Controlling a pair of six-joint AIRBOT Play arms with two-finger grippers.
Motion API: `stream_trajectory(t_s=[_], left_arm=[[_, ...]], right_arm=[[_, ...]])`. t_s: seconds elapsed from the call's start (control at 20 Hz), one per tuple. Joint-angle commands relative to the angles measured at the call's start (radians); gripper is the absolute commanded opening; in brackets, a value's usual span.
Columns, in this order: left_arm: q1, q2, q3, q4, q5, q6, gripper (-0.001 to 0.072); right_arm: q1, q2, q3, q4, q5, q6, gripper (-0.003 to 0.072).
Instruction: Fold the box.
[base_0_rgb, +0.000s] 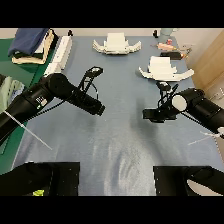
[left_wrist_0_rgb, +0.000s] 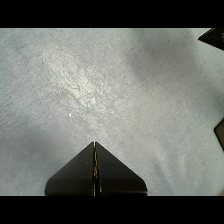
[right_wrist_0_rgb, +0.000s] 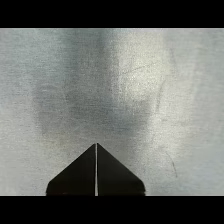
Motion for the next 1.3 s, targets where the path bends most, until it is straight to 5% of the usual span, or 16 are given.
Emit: stream_trajectory(t_s=[0.0, 0.8, 0.95, 1.25], left_arm=[[0.0, 0.001, 0.0, 0.0, 0.0, 0.0, 0.0014], [0.0, 0.001, 0.0, 0.0, 0.0, 0.0, 0.0014], [0.0, 0.001, 0.0, 0.0, 0.0, 0.0, 0.0014], [0.0, 0.001, 0.0, 0.0, 0.0, 0.0, 0.0014]], right_arm=[[-0.001, -0.001, 0.001, 0.0, 0.0, 0.0, 0.0019], [-0.001, -0.001, 0.001, 0.0, 0.0, 0.0, 0.0019], [-0.001, -0.002, 0.001, -0.041, -0.141, 0.0, 0.0019], [-0.001, -0.002, 0.002, -0.018, -0.193, 0.0, 0.0019]])
